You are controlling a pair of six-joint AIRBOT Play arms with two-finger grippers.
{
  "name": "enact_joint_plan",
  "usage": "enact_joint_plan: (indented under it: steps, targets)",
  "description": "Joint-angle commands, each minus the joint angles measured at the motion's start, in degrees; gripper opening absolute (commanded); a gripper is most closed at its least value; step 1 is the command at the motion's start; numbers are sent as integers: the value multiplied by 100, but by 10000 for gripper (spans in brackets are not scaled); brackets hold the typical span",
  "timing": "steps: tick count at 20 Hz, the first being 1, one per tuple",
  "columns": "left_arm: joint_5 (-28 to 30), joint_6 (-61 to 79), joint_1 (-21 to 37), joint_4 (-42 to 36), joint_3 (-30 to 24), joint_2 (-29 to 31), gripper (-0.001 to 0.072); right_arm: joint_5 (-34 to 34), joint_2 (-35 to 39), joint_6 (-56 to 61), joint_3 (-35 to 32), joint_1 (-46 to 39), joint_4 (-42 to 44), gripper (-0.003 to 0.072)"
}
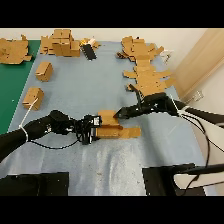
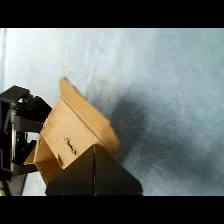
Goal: Fold the box.
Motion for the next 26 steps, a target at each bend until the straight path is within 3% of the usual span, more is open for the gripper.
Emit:
enact_joint_plan:
  steps: [1, 3, 7, 9, 11, 13, 15, 17, 26]
  targets:
    - [-2, 0, 2, 0, 2, 2, 520, 321, 966, 186, -9, -4, -1012, 2]
    - [-2, 0, 2, 0, 2, 2, 520, 175, 1631, 758, -236, 55, -1762, 2]
    - [-2, 2, 2, 0, 2, 2, 520, -227, 3014, 841, -1187, 855, -2664, 7]
    - [-2, 0, 2, 0, 2, 2, 520, -203, 3346, 826, -1519, 1314, -3486, 388]
    - [-2, 0, 2, 0, 2, 2, 520, -79, 3383, 807, -1578, 1593, -4776, 478]
    - [-2, 0, 2, 0, 2, 2, 520, 487, 3320, 472, -1576, 1703, -5364, 479]
    - [-2, 0, 2, 0, 2, 2, 520, 1139, 3246, 31, -1576, 1700, -4878, 479]
    - [-2, 0, 2, 0, 2, 2, 520, 1268, 3158, -422, -1576, 1700, -4299, 479]
    - [0, 2, 2, 0, 2, 2, 520, 1976, 2430, -1670, -1556, 1703, -3742, 478]
